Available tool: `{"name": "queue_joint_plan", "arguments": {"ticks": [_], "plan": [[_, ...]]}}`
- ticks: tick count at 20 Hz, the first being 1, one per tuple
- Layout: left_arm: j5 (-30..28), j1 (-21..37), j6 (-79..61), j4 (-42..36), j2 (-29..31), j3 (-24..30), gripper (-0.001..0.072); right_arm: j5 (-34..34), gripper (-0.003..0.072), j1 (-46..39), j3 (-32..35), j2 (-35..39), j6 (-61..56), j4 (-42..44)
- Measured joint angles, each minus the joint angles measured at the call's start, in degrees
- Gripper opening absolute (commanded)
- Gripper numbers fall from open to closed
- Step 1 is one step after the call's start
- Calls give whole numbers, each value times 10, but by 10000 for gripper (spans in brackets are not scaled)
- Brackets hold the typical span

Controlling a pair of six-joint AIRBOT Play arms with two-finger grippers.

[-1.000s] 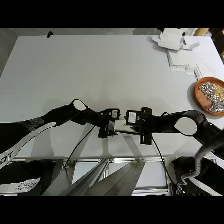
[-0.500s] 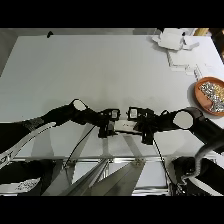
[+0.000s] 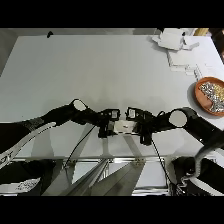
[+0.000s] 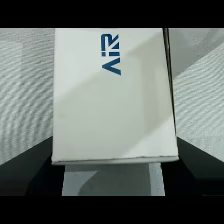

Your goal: Fold the box and place the chain.

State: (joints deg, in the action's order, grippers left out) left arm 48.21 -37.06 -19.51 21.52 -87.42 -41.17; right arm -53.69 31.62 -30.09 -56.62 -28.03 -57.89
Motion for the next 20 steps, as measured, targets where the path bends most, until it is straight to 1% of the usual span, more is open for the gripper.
{"name": "queue_joint_plan", "arguments": {"ticks": [4, 9, 12, 15, 18, 20], "plan": [[0, 0, 0, 0, 0, 0, 272, 1, 20, 0, 2, 0, 0, 3], [0, 0, 4, -4, 0, 0, 272, -6, 20, 0, -13, 35, 0, 23], [0, 0, 2, -3, 0, 0, 272, -1, 20, -13, -31, 63, -53, 9], [0, 0, 2, -2, 0, 0, 272, -12, 20, -75, -42, 82, -160, -56], [0, 0, 2, -2, 0, 0, 272, -40, 20, -169, -45, 89, -238, -141], [0, 0, 2, -1, 0, 0, 272, -55, 20, -233, -44, 89, -288, -177]]}}
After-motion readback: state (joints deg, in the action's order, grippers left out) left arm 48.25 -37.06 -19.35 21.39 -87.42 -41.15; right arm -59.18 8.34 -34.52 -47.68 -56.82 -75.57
